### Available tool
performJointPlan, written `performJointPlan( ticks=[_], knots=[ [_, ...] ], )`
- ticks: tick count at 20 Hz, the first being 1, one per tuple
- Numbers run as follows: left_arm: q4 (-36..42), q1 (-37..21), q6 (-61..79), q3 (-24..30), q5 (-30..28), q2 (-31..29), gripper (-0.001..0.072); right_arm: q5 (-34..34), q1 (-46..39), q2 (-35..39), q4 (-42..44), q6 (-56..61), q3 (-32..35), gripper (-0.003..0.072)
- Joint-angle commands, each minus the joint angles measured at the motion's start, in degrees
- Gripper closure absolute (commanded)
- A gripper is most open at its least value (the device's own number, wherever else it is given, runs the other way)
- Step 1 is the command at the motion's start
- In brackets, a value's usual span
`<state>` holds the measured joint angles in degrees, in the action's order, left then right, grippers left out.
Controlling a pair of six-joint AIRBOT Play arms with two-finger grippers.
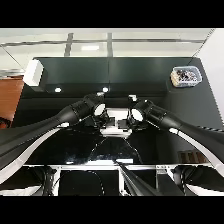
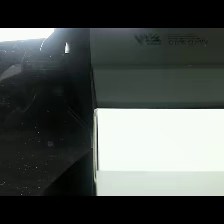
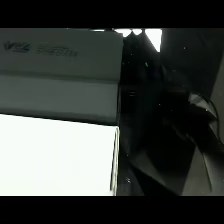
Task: Fold the box and place the chain.
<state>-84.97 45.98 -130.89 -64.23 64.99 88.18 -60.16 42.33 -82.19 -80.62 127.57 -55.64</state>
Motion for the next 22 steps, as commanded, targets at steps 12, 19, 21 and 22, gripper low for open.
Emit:
performJointPlan(
  ticks=[12,19,21,22],
  knots=[
    [0.0,0.0,0.0,0.0,0.0,0.1,0.0683,-0.9,0.3,-1.0,1.3,3.2,-1.4,0.0668],
    [0.0,0.0,0.0,0.0,0.0,0.1,0.0683,-1.3,0.3,-1.0,1.4,3.1,-1.4,0.0642],
    [0.0,0.0,0.0,0.0,0.0,0.1,0.0682,-1.4,0.3,-1.0,1.1,3.1,-1.4,0.0674],
    [0.0,0.0,0.0,0.0,0.0,0.1,0.0683,-1.5,0.3,-1.0,1.0,3.1,-1.4,0.0674]
  ],
)
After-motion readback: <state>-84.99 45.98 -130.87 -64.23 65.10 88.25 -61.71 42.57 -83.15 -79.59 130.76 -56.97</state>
